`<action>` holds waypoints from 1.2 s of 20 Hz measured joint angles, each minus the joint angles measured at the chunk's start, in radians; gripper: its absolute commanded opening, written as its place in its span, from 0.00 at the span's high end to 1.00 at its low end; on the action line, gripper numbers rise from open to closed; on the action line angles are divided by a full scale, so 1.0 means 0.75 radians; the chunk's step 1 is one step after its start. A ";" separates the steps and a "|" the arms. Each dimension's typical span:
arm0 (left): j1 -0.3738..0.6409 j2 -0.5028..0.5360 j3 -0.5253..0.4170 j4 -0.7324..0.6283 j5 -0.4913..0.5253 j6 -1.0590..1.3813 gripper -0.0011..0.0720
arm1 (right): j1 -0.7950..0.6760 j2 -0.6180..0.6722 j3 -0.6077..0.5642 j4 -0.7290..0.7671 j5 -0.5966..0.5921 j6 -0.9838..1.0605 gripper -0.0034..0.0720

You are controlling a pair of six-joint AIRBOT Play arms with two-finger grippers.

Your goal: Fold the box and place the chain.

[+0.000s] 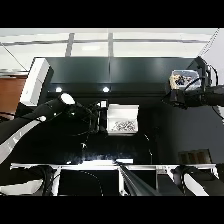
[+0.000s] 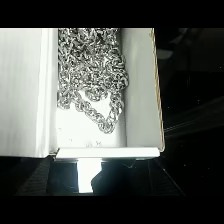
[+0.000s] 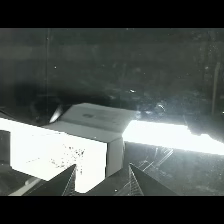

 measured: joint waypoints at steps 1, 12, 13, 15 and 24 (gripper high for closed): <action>-0.003 0.000 0.000 -0.003 0.004 -0.002 0.01 | 0.000 0.000 0.000 0.001 0.000 0.000 0.44; -0.024 -0.008 0.000 -0.058 0.068 -0.021 0.02 | 0.000 0.000 0.000 -0.004 -0.039 0.000 0.44; -0.028 -0.010 0.000 -0.060 0.069 -0.013 0.05 | 0.000 0.000 0.000 -0.005 -0.046 0.000 0.44; -0.034 -0.011 0.000 -0.063 0.070 -0.003 0.32 | 0.000 0.000 0.000 -0.009 -0.056 0.000 0.44; -0.040 -0.015 0.002 -0.057 0.074 0.014 0.43 | 0.059 -0.058 0.000 -0.038 -0.127 -0.072 0.00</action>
